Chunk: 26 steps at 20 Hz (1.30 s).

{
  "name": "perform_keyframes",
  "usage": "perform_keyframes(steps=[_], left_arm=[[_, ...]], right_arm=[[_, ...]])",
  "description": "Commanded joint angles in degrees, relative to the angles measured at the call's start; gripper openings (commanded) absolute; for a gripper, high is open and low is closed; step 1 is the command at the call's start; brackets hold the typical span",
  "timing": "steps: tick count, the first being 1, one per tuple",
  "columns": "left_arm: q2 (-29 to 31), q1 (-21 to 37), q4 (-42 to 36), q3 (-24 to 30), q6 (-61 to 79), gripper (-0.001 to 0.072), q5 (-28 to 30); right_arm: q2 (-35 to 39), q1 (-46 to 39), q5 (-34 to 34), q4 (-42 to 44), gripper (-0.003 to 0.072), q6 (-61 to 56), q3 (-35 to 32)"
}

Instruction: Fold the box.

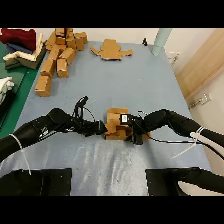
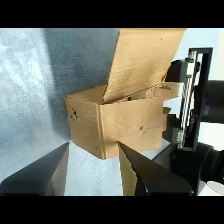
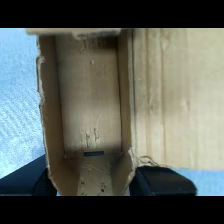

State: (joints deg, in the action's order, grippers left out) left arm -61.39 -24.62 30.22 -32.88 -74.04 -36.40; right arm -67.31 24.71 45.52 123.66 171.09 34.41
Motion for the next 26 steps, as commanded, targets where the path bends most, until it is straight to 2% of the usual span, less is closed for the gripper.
perform_keyframes(steps=[1, 5, 8, 13, 20, 26], left_arm=[[-1.4, -2.0, 5.1, -2.8, -3.3, 0.0487, 0.0], [-6.1, -6.5, 20.8, -8.7, -18.0, 0.0487, -1.8], [-8.7, -10.0, 29.7, -13.4, -25.8, 0.0487, -3.8], [-12.5, -13.0, 39.6, -18.6, -35.1, 0.0487, -8.8], [-16.1, -16.3, 45.9, -25.0, -41.3, 0.0487, -12.3], [-19.6, -16.7, 44.5, -25.4, -43.1, 0.0486, -15.2]], right_arm=[[0.0, 0.0, 0.0, 0.0, 0.0540, 0.0, 0.0], [0.0, 0.0, 0.0, 0.0, 0.0540, 0.0, 0.0], [0.0, 0.0, 0.0, 0.0, 0.0540, 0.0, 0.0], [0.0, 0.0, 0.0, 0.0, 0.0541, 0.0, 0.0], [0.0, 0.0, 0.0, 0.0, 0.0540, 0.0, 0.0], [0.0, 0.0, 0.0, 0.0, 0.0540, 0.0, 0.0]])
